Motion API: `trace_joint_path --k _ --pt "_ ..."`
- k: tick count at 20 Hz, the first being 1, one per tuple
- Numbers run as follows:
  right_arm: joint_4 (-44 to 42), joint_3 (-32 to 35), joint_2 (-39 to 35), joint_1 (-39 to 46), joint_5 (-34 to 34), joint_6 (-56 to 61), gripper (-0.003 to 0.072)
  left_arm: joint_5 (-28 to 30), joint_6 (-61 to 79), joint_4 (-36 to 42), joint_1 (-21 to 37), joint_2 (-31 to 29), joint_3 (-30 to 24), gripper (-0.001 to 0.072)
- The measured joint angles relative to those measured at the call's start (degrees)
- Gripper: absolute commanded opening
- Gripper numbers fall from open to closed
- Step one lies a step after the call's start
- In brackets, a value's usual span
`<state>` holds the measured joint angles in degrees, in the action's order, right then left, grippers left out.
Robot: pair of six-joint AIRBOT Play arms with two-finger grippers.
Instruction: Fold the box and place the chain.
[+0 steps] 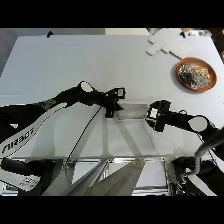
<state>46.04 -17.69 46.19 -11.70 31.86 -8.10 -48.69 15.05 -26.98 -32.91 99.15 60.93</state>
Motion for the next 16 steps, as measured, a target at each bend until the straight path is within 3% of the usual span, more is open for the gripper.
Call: trace_joint_path --k 16 --pt "-18.9 -2.5 14.2 6.5 5.2 -23.8 0.0684 0.0 0.0 0.0 0.0 0.0 0.0 0.001"
